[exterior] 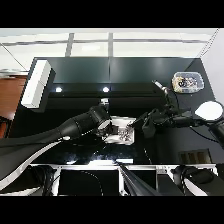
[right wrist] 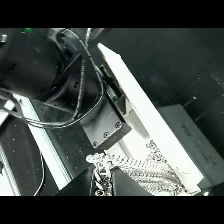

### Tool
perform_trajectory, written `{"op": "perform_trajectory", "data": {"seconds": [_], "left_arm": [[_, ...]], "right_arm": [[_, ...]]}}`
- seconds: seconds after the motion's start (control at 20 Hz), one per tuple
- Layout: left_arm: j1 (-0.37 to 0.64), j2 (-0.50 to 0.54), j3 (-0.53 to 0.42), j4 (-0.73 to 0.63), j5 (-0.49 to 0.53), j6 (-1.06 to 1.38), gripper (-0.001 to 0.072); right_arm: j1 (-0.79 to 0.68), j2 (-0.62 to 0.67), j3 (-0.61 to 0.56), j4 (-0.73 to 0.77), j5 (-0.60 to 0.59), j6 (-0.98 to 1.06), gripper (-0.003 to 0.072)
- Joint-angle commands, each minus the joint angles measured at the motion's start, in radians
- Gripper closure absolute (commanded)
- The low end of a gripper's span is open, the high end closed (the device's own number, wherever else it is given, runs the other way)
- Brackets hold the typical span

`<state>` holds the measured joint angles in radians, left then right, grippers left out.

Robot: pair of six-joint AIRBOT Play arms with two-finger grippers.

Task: Fold the box and place the chain.

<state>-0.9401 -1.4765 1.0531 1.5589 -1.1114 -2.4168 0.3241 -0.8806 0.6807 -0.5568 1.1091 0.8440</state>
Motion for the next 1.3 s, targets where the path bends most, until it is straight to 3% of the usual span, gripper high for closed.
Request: {"op": "perform_trajectory", "data": {"seconds": [0.0,0.1,0.2,0.45,0.6,0.8,1.0,1.05,1.1,1.15,1.2,1.25], "left_arm": [[0.001,0.000,0.000,0.000,0.002,0.000,0.0678],[0.001,0.000,0.000,0.000,0.002,0.000,0.0678],[0.001,0.000,0.000,0.000,0.002,0.000,0.0678],[0.001,0.000,0.000,0.003,0.014,-0.076,0.0678],[0.001,0.000,0.000,0.000,0.019,-0.078,0.0678],[0.009,0.000,0.005,0.000,-0.034,-0.074,0.0676],[0.016,0.000,0.036,0.012,-0.015,-0.076,0.0675],[0.016,0.000,0.042,0.016,-0.011,-0.079,0.0595],[0.015,0.000,0.048,0.019,-0.009,-0.079,0.0406],[0.016,0.000,0.055,0.019,-0.010,-0.078,0.0261],[0.015,0.000,0.066,0.019,-0.024,-0.063,0.0197],[0.015,0.005,0.082,0.019,-0.053,-0.006,0.0196]], "right_arm": [[0.022,-0.037,-0.002,-0.002,-0.022,0.013,0.0666],[0.015,-0.037,-0.002,-0.002,-0.042,0.013,0.0341],[-0.023,-0.036,0.006,-0.010,-0.023,0.011,0.0340],[-0.258,-0.003,0.108,-0.084,0.179,0.010,0.0341],[-0.351,0.031,0.116,-0.083,0.185,0.004,0.0341],[-0.359,0.035,0.116,-0.068,0.185,-0.009,0.0341],[-0.359,0.035,0.116,-0.064,0.184,-0.019,0.0341],[-0.359,0.035,0.116,-0.065,0.184,-0.023,0.0341],[-0.359,0.035,0.116,-0.064,0.184,-0.027,0.0341],[-0.359,0.035,0.116,-0.065,0.184,-0.030,0.0341],[-0.359,0.035,0.116,-0.065,0.178,-0.030,0.0341],[-0.359,0.035,0.116,-0.065,0.175,-0.030,0.0341]]}}
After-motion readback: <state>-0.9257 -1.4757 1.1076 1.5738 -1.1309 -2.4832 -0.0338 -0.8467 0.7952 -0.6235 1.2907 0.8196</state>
